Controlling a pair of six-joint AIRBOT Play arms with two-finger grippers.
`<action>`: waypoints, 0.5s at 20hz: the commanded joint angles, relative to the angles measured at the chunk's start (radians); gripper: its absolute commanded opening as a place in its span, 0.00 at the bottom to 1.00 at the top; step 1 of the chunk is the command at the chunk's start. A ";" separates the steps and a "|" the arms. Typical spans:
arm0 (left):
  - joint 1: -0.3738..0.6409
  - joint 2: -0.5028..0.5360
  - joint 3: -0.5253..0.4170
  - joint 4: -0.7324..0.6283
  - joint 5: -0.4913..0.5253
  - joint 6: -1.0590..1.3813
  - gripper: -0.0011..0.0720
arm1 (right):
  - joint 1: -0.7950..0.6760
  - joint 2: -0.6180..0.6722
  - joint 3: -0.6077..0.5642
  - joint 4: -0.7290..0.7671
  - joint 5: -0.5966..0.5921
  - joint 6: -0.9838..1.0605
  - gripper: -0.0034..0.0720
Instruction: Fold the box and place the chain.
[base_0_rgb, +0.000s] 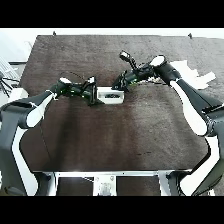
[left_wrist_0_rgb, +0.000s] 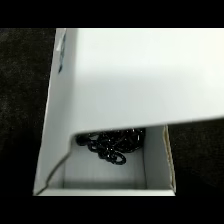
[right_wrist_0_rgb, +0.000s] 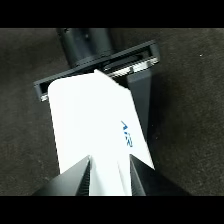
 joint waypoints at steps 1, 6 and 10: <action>0.001 0.000 0.000 0.000 0.000 0.000 0.49 | 0.003 0.000 0.001 -0.012 -0.011 0.001 0.45; 0.001 0.000 0.000 0.000 0.000 0.000 0.49 | 0.037 0.000 0.001 -0.098 0.014 0.031 0.44; 0.001 0.000 0.000 0.000 0.000 0.000 0.49 | 0.052 -0.001 0.001 -0.121 0.006 0.027 0.44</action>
